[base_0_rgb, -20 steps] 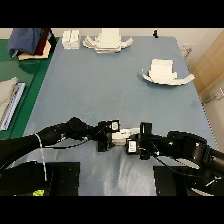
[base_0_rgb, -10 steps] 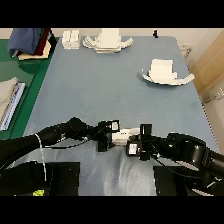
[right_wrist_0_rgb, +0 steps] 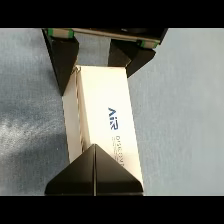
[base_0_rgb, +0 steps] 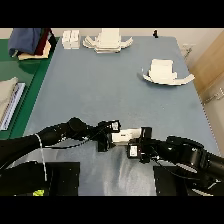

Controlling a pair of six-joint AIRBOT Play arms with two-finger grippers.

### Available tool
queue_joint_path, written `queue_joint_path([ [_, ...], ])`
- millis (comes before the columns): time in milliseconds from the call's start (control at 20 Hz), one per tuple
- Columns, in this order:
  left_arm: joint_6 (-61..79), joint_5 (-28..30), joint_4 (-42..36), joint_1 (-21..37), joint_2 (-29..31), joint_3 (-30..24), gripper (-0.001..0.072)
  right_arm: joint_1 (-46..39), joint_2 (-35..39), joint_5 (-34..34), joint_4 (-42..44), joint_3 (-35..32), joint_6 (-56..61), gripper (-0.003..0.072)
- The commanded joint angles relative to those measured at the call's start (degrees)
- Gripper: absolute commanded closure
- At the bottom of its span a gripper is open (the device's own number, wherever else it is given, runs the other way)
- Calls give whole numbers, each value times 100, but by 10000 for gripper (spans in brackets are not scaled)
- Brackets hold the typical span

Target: Fold the box.

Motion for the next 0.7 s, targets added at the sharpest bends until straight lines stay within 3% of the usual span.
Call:
queue_joint_path([
  [0, 0, 0, 0, -2, 0, 0, 187, 7, -138, -13, 2, -35, 15, 680],
  [650, 0, 0, 0, -2, 0, 0, 187, 7, -256, -98, 4, -46, 17, 680],
])
